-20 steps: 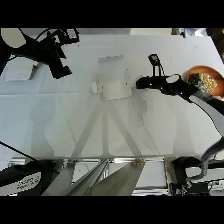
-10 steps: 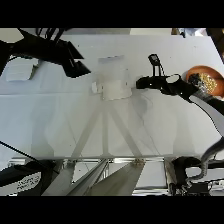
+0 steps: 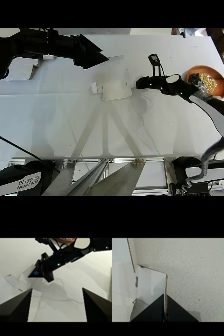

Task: Fold the box and place the chain.

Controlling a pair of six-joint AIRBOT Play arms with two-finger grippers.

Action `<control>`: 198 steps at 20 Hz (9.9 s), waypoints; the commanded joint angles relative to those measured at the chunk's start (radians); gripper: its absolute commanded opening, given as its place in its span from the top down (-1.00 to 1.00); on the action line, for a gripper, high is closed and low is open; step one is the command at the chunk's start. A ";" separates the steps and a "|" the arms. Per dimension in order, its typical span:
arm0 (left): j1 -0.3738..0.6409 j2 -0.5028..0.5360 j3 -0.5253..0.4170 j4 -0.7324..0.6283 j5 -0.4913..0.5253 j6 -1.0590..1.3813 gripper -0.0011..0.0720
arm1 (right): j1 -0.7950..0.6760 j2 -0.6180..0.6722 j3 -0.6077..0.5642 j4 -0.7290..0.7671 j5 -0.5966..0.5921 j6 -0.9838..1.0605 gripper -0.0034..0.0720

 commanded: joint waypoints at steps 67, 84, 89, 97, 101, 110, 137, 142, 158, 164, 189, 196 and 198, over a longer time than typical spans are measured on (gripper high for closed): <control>-0.055 -0.624 0.316 0.473 -0.019 0.047 0.94 | 0.000 0.000 0.000 0.000 0.000 0.000 0.87; -0.056 -0.620 0.316 0.458 -0.012 0.047 0.94 | 0.000 0.000 0.000 0.000 0.000 0.000 0.87; -0.058 -0.620 0.316 0.451 -0.005 0.047 0.94 | 0.000 0.000 0.000 0.000 -0.001 0.000 0.87; -0.063 -0.620 0.316 0.448 -0.003 0.047 0.94 | 0.000 0.001 0.000 0.000 0.000 0.000 -0.19; -0.063 -0.620 0.316 0.447 -0.003 0.047 0.94 | -0.001 0.014 0.000 -0.010 -0.001 0.000 -0.51; -0.063 -0.539 0.316 0.383 -0.106 0.299 0.95 | -0.007 0.235 0.000 -0.357 -0.067 0.000 -0.51; -0.144 -0.525 0.095 0.496 0.026 0.384 0.97 | -0.007 0.321 0.000 -0.375 -0.076 0.008 -0.50; -0.144 -0.525 0.077 0.496 0.050 0.383 0.97 | -0.007 0.321 0.000 -0.375 -0.076 0.008 -0.50; -0.144 -0.525 0.077 0.496 0.049 0.383 0.93 | -0.007 0.332 0.000 -0.368 0.115 0.008 -0.93; -0.144 -0.525 0.077 0.496 0.049 0.383 0.93 | -0.007 0.332 0.000 -0.480 0.301 -0.002 -0.92; -0.144 -0.525 0.077 0.496 0.049 0.383 0.93 | -0.135 0.049 -0.055 -0.143 0.665 -0.958 -0.92; -0.144 -0.525 0.078 0.496 0.049 0.383 0.93 | -0.082 0.035 -0.096 -0.117 0.563 -0.973 -0.92; -0.144 -0.525 0.077 0.496 0.049 0.383 0.93 | -0.071 0.035 -0.105 -0.095 0.562 -0.973 -0.92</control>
